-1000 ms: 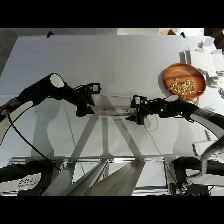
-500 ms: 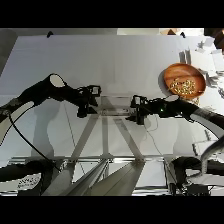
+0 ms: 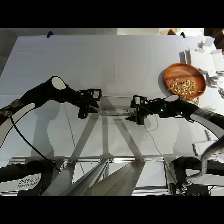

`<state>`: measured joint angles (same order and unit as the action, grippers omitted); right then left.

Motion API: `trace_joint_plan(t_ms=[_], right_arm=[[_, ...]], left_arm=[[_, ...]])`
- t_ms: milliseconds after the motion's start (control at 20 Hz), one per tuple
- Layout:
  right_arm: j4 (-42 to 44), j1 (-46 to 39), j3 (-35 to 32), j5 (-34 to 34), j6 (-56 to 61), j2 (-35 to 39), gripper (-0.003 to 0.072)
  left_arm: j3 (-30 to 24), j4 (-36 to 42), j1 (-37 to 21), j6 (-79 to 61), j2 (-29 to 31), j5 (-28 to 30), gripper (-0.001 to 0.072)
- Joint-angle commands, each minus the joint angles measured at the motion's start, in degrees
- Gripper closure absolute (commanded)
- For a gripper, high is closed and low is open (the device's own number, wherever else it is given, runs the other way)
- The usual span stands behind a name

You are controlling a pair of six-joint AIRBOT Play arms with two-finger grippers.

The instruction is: Fold the box and place the chain.

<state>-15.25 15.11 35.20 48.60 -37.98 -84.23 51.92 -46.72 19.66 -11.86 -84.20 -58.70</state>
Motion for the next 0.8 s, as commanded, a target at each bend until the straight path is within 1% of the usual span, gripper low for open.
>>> trace_joint_plan(t_ms=[0, 100, 150, 350, 600, 750], right_arm=[[0.0, 0.0, 0.0, 0.0, 0.0, 0.0, 0.0173], [0.0, 0.0, 0.0, 0.0, 0.0, 0.0, 0.0173], [0.0, 0.0, 0.0, 0.0, 0.0, 0.0, 0.0173], [0.0, 0.0, 0.0, 0.0, 0.0, 0.0, 0.0173], [0.0, 0.0, 0.0, 0.0, 0.0, 0.0, 0.0173], [0.0, 0.0, 0.0, 0.0, 0.0, 0.0, 0.0173]], left_arm=[[0.0, 0.7, 0.5, -3.1, 0.0, 1.4, 0.0511], [0.0, 2.4, 1.2, -4.8, -0.1, 1.2, 0.0533], [0.0, 3.1, 1.6, -5.2, -0.1, 1.0, 0.0578], [0.0, 3.4, 2.3, -5.3, -0.3, 0.9, 0.058], [0.0, 4.0, 2.4, -5.3, -2.1, -2.4, 0.0567], [0.0, 7.4, 2.4, -5.2, -2.9, -2.2, 0.0568]])
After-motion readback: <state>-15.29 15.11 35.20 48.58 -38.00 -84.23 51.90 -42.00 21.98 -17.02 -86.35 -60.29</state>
